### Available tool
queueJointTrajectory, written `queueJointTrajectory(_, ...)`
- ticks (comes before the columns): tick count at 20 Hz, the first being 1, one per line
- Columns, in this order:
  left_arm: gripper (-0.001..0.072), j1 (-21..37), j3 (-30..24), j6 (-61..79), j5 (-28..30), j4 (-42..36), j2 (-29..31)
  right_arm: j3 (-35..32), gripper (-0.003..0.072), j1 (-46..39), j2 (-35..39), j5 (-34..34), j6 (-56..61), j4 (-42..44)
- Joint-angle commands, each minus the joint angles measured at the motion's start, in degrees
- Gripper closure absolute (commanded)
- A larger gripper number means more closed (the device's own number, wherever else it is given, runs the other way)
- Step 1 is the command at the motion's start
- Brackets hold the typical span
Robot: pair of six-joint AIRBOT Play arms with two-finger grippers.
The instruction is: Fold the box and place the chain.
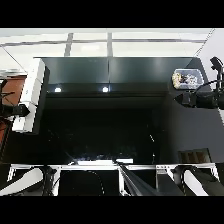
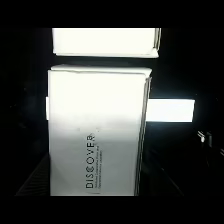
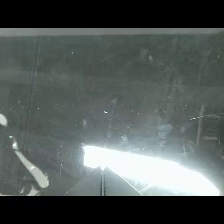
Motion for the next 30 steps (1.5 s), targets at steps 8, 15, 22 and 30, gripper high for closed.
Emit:
queueJointTrajectory(8, 0.0650, -9.60, 28.46, -20.74, -17.55, -4.02, 5.33, 4.07, 0.0668, 2.56, 1.51, 15.21, -3.50, 5.70)
queueJointTrajectory(15, 0.0685, -28.76, 7.28, -14.47, -1.53, -6.32, 25.03, -4.72, 0.0668, 10.67, 15.52, -11.08, -1.38, -12.87)
queueJointTrajectory(22, 0.0683, -31.43, -15.32, -15.52, 8.33, -6.38, 35.39, -15.47, 0.0666, 10.69, 15.08, -25.07, -1.42, -20.24)
queueJointTrajectory(30, 0.0683, -31.45, -15.30, -15.47, 8.39, -6.73, 35.47, -15.47, 0.0666, 10.69, 15.08, -23.47, -1.42, -20.26)
